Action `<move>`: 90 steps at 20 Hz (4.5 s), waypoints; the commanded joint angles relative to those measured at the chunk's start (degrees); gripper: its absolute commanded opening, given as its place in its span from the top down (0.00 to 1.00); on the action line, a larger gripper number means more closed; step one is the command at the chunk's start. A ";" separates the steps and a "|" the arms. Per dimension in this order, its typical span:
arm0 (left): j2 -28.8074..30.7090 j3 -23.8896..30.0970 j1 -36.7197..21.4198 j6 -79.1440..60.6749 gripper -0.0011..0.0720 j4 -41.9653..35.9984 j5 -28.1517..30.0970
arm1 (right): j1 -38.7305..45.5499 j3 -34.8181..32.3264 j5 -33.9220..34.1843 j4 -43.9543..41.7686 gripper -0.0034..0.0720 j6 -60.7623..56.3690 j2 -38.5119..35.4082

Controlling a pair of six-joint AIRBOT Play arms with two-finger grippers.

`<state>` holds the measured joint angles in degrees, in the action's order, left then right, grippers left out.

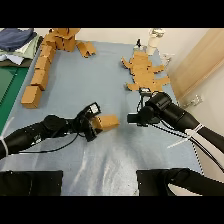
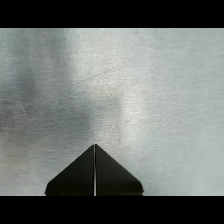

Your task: Fold the box.

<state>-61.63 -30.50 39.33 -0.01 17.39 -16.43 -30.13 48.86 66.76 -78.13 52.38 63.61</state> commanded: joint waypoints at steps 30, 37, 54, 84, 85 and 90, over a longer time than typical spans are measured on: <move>-5.75 -5.22 -8.59 34.05 0.00 34.95 -18.78 | 0.04 0.04 3.74 0.61 0.95 2.71 -0.59; -5.77 -5.97 -8.59 32.28 0.31 34.95 -20.48 | 0.04 0.04 3.15 0.31 0.95 3.15 -0.59; -3.17 -6.75 -17.77 39.45 0.31 36.30 -26.67 | 0.04 0.04 2.51 0.57 0.95 3.15 -0.59; 9.51 -5.31 -49.46 76.78 0.30 67.78 -42.42 | 0.04 0.04 1.60 1.31 0.95 3.19 -0.42; 9.46 -5.33 -51.45 75.80 0.30 67.78 -41.31 | 0.04 0.04 1.33 1.31 0.95 3.19 -0.42; 7.50 -5.40 -57.64 69.85 0.30 67.34 -36.70 | 0.04 0.04 0.92 1.27 0.95 3.17 -0.42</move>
<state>-52.93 -35.94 -15.31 73.76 85.19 -55.86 -30.11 48.88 68.05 -76.86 55.57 63.16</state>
